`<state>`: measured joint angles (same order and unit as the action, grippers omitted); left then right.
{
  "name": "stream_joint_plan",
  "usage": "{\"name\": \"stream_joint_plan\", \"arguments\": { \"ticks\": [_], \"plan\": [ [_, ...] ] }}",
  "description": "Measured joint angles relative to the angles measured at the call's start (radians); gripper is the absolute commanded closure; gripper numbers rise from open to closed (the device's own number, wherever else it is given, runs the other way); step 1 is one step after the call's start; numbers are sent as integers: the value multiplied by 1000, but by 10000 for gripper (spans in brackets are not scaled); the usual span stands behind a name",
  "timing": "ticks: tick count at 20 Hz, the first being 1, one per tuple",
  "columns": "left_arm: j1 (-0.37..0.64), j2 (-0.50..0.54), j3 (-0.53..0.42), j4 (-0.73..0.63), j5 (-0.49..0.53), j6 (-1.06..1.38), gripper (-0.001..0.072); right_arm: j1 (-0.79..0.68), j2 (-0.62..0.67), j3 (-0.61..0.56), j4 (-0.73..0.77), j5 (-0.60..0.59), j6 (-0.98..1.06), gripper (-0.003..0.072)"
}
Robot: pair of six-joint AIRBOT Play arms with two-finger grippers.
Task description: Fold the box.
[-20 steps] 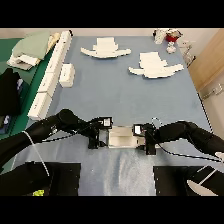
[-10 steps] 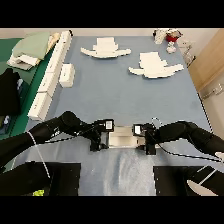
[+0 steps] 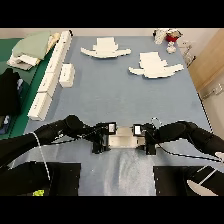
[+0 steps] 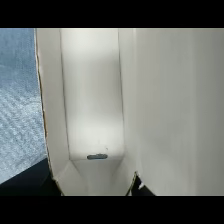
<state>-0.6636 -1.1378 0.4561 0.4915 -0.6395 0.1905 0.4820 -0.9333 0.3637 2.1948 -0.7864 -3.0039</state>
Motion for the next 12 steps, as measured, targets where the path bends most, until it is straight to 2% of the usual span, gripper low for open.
{"name": "stream_joint_plan", "arguments": {
  "ticks": [1, 2, 3, 12],
  "plan": [
    [-1, -3, 0, -1, 2, 0, 39, 0, 0, 0, 0, 0, 0, 141],
    [-2, -4, 0, -3, 3, 0, 213, 0, 0, 0, 0, 0, 0, 141],
    [-3, -6, 0, -3, 6, 1, 270, 0, 0, 0, 0, 0, 0, 140],
    [-3, -8, -1, -6, 5, 34, 269, 0, 0, 0, 0, 0, 2, 140]
  ]
}}
